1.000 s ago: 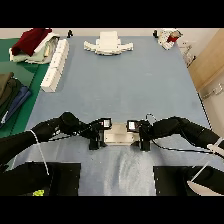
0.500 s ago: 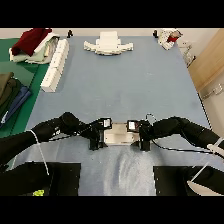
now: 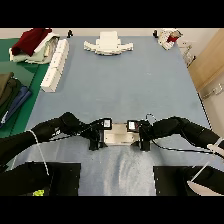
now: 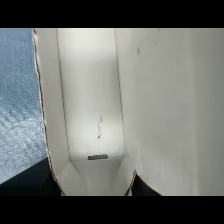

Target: Fold the box.

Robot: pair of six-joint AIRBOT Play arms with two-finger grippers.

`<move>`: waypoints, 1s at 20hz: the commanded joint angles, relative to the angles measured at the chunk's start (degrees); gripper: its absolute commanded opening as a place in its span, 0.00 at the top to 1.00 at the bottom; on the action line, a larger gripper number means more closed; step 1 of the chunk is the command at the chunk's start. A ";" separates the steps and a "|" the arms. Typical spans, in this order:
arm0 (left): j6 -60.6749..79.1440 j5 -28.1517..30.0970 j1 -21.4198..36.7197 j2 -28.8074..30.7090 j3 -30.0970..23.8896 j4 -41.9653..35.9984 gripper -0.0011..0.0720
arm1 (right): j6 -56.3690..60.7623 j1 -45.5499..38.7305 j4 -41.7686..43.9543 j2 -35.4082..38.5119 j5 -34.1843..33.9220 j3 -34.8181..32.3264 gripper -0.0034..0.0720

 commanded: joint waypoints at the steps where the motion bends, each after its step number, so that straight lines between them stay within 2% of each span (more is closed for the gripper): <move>1: -0.50 0.15 0.81 1.44 -0.57 0.20 0.04 | 0.02 -0.02 0.00 -0.04 0.00 0.04 0.36; 20: 5.31 2.05 0.68 2.58 -1.73 -4.39 0.04 | 0.02 -0.02 0.00 -0.04 0.02 0.04 0.36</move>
